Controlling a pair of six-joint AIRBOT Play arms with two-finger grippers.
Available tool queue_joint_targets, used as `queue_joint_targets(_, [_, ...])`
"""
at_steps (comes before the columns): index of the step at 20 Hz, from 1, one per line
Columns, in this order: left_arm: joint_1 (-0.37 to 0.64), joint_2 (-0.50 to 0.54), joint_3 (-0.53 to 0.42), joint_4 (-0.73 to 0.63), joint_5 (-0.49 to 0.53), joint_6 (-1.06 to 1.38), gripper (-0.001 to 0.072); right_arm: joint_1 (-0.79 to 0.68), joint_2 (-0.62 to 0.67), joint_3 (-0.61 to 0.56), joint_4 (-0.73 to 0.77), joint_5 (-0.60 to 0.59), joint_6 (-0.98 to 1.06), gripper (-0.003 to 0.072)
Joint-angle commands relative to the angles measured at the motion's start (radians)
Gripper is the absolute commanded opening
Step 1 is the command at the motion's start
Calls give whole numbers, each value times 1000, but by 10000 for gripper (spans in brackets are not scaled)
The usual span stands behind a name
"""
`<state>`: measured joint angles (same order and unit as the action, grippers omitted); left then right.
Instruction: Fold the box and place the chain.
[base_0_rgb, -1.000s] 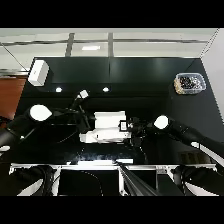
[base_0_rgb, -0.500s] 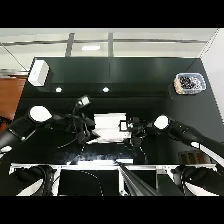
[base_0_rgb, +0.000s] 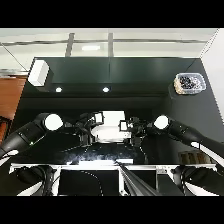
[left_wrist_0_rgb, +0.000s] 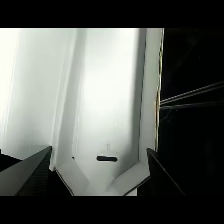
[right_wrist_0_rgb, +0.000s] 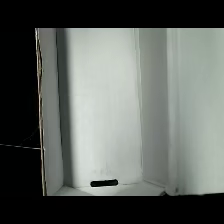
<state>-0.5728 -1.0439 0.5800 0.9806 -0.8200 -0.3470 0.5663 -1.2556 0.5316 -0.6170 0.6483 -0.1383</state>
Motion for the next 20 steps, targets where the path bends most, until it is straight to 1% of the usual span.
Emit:
queue_joint_targets(1, [-5, 19, -1, 35, 1, 3, 693, 1, 0, 0, 0, 0, 0, 193])
queue_joint_targets(4, [10, 83, -1, 37, -1, -5, 693, 1, 0, 0, 0, 0, 0, 193])
queue_joint_targets(6, [43, 127, -1, 39, -6, -60, 693, 1, 0, 0, 1, 0, 0, 193])
queue_joint_targets(9, [109, 153, -1, 40, -79, -73, 693, 1, 0, 0, 1, 0, 0, 193])
queue_joint_targets(10, [121, 151, -3, 39, -96, -73, 693, 1, 0, 0, 0, 0, 0, 193])
queue_joint_targets(13, [109, 130, -3, 25, -137, -71, 693, 1, 0, 0, 1, 0, 0, 193])
queue_joint_targets(16, [82, 79, -3, 34, -157, -35, 693, 1, 0, 0, 1, 0, 0, 193])
queue_joint_targets(20, [50, -8, -3, 27, -126, -8, 693, 1, 0, 0, 3, -2, 0, 193])
